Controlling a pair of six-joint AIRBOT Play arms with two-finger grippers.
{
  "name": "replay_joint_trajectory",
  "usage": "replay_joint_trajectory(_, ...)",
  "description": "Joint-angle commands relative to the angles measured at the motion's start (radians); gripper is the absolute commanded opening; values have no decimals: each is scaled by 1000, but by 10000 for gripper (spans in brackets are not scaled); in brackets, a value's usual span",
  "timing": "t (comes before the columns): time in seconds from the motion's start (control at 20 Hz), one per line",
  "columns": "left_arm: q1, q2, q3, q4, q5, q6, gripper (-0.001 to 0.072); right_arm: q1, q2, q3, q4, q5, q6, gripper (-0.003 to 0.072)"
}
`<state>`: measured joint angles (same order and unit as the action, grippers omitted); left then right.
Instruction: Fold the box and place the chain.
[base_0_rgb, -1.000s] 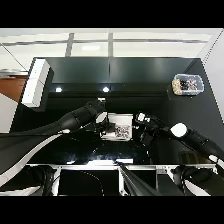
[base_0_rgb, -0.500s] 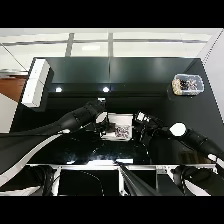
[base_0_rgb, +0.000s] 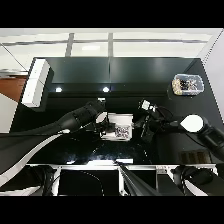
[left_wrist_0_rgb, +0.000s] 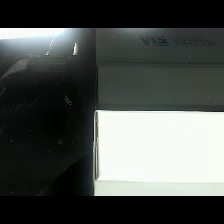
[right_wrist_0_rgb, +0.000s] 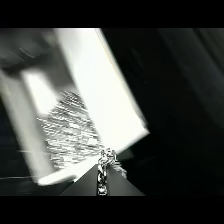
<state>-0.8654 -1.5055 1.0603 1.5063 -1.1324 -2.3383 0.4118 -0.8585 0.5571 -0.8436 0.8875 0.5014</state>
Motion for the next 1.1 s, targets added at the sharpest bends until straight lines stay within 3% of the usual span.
replay_joint_trajectory(0.0, 0, 0, 0, 0, 2, 0, 35, 0, 31, 92, 7, 181, 158, 31)
replay_joint_trajectory(0.55, 0, 0, 0, 0, 6, 0, 35, 2, 31, 124, 372, 128, 138, 38)
replay_joint_trajectory(1.05, 0, 0, 0, 0, 5, 0, 35, 2, 29, 164, 260, 187, 176, 40)
